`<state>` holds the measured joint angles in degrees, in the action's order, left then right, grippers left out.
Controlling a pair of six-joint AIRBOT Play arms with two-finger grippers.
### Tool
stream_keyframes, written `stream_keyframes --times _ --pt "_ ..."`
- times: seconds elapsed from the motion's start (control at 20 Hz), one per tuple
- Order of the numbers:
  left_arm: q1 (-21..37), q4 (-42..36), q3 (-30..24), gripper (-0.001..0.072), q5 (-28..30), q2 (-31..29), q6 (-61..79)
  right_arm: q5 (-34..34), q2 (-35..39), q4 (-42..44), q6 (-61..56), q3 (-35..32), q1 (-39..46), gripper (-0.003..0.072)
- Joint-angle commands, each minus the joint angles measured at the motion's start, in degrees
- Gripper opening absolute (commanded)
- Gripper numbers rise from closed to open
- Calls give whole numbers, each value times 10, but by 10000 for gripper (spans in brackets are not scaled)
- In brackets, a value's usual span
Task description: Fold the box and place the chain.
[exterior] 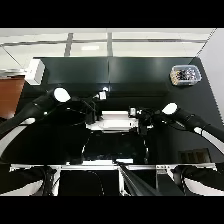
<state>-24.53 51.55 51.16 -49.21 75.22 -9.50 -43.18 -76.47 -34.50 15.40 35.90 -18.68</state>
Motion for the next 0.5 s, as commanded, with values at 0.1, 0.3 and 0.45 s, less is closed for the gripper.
stream_keyframes --times 0.1,0.3,0.45 --pt "34 156 0 633 -85 -84 -190 -1 0 0 1 0 0 456" --pt "51 168 0 621 -140 -104 -277 -1 0 0 1 0 0 456" --pt "53 162 0 488 -157 -104 -341 -1 0 0 1 0 0 456"
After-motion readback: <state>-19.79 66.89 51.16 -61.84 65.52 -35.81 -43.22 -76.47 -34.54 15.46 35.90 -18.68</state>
